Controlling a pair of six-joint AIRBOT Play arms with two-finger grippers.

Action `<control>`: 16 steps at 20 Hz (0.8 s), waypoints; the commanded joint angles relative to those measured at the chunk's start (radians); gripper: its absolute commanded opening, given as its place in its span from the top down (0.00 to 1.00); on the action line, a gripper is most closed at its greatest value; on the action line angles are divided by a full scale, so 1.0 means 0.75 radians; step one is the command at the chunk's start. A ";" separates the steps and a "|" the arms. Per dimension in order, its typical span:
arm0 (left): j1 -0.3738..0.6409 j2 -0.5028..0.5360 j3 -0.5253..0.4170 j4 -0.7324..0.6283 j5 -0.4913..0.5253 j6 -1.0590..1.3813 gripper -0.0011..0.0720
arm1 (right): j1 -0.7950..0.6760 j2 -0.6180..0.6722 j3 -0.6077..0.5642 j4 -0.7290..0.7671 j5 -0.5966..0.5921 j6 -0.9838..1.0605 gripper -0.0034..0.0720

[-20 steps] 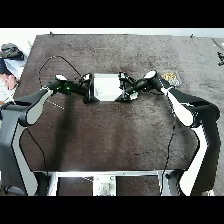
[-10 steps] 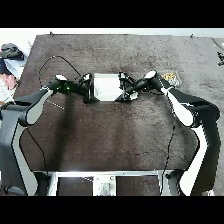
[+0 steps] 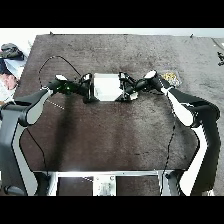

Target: Fold the box and place the chain.

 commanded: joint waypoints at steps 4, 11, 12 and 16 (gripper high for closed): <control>0.001 0.000 0.002 0.000 0.001 0.001 0.25 | 0.001 0.005 0.001 -0.001 0.002 0.001 0.00; 0.001 0.000 0.002 0.000 0.001 0.000 0.25 | -0.003 0.049 0.001 -0.142 0.001 0.017 0.00; 0.001 0.000 0.002 0.000 0.001 0.000 0.25 | -0.004 0.055 0.001 -0.172 0.003 0.040 0.00; 0.001 0.000 0.002 0.000 0.001 0.000 0.25 | -0.034 0.082 0.001 -0.230 0.004 0.106 0.00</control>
